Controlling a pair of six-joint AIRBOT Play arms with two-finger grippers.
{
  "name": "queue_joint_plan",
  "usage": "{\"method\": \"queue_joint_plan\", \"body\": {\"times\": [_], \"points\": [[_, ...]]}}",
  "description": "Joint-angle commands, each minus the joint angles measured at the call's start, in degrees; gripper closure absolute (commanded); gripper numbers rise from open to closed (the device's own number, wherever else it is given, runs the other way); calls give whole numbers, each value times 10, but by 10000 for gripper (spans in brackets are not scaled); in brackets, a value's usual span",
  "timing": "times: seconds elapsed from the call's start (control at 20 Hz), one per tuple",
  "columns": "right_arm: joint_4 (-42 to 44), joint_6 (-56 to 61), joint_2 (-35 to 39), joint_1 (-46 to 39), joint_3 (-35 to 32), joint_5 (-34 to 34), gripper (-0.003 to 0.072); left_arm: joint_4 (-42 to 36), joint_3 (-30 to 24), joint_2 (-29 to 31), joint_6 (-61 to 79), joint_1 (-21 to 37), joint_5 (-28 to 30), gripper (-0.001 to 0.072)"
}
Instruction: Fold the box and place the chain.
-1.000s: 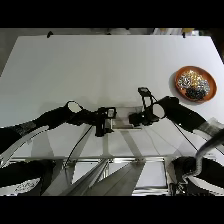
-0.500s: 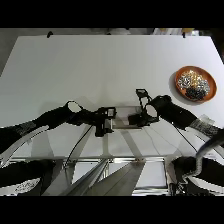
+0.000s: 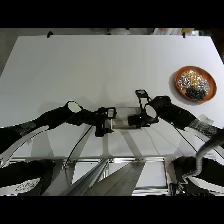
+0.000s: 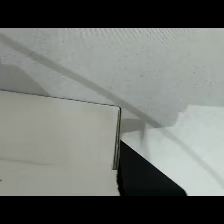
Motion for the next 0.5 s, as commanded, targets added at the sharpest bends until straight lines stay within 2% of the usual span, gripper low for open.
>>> {"method": "queue_joint_plan", "body": {"times": [0.0, 0.15, 0.2, 0.25, 0.3, 0.45], "points": [[-3, 10, 0, 0, 0, 6, 662, 0, 0, 0, 0, 0, 0, 438], [-2, 10, 1, 0, 0, 9, 667, 0, 0, 0, 0, 0, 0, 438], [-2, 8, 1, 0, 0, 9, 616, 0, 0, 0, 0, 0, 0, 438], [-2, -1, 4, 0, 0, 11, 471, 0, 0, 0, 0, 0, 0, 438], [-2, -15, 9, 0, 0, 16, 376, 0, 0, 0, 0, 0, 0, 438], [-6, -111, 50, 0, 6, 76, 363, 0, 0, 0, 0, 0, 0, 438]]}}
